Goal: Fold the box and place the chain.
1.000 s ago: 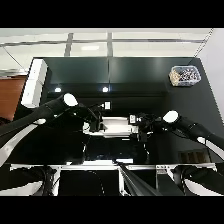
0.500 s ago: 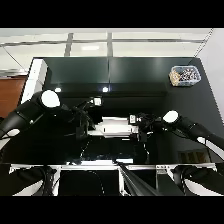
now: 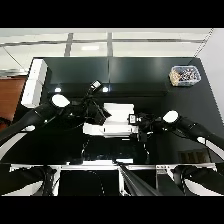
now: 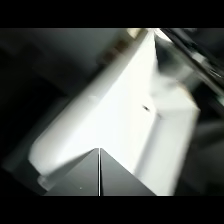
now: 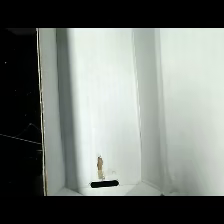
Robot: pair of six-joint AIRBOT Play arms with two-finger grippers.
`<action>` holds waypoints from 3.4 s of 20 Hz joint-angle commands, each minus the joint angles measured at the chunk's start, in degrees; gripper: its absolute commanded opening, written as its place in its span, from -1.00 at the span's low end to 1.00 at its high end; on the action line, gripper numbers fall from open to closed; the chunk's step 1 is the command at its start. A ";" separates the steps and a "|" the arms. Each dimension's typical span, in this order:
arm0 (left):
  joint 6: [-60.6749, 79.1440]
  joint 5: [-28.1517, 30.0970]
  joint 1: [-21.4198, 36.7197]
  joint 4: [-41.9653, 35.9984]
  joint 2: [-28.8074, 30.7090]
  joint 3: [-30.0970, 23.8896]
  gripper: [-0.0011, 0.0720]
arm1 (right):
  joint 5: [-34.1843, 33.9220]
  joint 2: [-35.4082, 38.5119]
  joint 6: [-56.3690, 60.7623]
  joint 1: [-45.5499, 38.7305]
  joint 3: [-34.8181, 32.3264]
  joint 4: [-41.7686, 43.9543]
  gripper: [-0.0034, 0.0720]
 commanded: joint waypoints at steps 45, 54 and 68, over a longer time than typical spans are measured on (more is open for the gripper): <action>25.42 -8.81 -0.68 16.52 1.70 -4.39 -0.24 | -0.22 -0.02 0.04 0.07 0.00 0.11 -0.57; 25.00 -3.98 -1.70 6.47 0.57 -4.42 -0.37 | -0.22 -0.02 0.04 0.07 0.00 0.11 -0.57; 25.20 -4.15 -3.21 8.28 -1.75 -4.42 -0.11 | -0.22 -0.02 0.04 0.07 0.00 0.11 -0.57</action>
